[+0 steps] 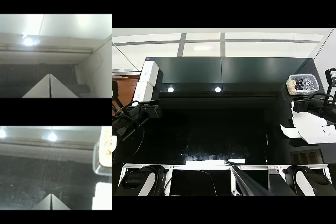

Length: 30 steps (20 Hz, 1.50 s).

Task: Fold the box and place the chain.

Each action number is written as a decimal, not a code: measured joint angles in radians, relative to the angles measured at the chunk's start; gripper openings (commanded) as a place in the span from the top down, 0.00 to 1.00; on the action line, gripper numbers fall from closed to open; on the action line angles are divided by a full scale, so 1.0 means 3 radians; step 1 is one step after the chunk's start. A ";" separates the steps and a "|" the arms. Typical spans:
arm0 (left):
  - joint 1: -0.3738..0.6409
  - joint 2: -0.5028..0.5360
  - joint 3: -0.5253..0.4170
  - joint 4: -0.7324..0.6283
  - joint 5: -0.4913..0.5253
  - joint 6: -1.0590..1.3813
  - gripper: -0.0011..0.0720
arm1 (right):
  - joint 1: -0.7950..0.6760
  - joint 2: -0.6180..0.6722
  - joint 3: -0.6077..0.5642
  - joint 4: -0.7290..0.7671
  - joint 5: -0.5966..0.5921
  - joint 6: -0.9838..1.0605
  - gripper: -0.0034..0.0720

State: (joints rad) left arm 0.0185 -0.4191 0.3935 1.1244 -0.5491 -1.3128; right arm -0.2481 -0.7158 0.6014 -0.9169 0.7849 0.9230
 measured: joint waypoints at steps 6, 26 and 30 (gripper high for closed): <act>0.0000 0.0000 0.0000 0.0000 0.0000 -0.0001 0.94 | 0.0000 0.0000 0.0000 0.0000 0.0000 0.0000 0.93; -0.0060 -0.0247 0.0023 -0.0576 0.0359 0.0084 0.01 | 0.0000 -0.0011 0.0000 0.1521 -0.1150 0.0001 0.44; -0.0446 -0.0683 0.0100 -0.0837 0.0205 0.0543 0.01 | -0.0022 -0.0177 0.0038 0.1509 -0.1689 -0.0175 0.02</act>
State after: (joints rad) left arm -0.1154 -0.6239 0.4236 0.8734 -0.4877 -1.1500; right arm -0.2546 -0.7689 0.6128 -0.4641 0.2783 0.8703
